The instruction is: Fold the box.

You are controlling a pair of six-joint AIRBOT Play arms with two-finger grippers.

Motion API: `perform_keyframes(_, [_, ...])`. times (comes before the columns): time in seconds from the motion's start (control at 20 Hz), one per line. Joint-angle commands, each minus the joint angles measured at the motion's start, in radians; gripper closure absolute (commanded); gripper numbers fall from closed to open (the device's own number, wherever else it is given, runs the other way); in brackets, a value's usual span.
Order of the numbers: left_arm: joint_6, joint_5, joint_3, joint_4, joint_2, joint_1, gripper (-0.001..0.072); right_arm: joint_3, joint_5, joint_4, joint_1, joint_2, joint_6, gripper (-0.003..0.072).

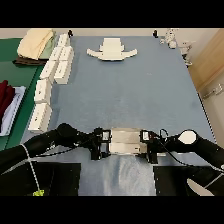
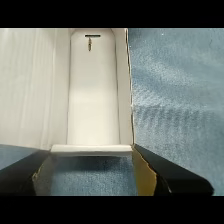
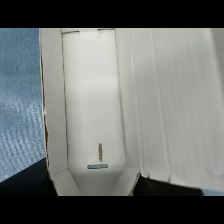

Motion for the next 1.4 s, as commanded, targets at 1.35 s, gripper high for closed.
perform_keyframes(1.35, [-0.170,0.072,0.053,0.134,-0.063,-0.067,0.0182,0.001,0.000,0.000,0.000,0.000,0.000,0.0116])
